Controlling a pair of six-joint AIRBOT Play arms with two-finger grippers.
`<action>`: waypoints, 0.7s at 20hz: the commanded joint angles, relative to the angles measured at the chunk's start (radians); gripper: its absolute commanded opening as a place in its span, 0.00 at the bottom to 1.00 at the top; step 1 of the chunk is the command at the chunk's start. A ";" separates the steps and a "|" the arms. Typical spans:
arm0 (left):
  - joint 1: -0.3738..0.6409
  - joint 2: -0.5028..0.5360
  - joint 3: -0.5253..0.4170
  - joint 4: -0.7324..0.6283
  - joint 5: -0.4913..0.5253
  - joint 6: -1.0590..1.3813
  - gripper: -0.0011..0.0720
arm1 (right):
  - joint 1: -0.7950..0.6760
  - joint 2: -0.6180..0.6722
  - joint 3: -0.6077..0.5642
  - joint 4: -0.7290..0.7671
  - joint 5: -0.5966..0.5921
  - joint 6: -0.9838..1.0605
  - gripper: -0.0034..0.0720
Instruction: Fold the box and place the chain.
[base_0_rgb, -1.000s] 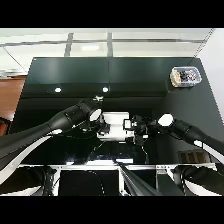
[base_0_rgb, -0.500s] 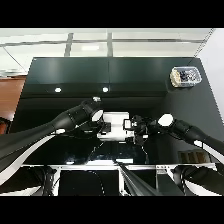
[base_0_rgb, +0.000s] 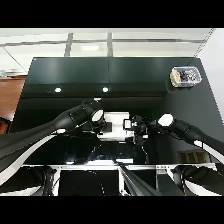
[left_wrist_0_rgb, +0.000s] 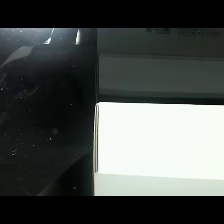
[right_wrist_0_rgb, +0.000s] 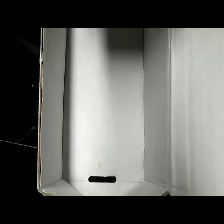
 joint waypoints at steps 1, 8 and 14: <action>0.001 0.000 0.001 -0.026 0.025 0.005 0.28 | 0.000 0.000 0.000 0.000 -0.001 -0.001 0.21; 0.004 -0.001 0.006 -0.007 0.010 0.005 0.65 | 0.000 0.000 0.000 0.000 0.000 -0.001 0.21; 0.004 -0.001 0.006 -0.006 0.009 0.016 0.06 | 0.000 0.000 0.000 0.000 -0.001 0.000 0.22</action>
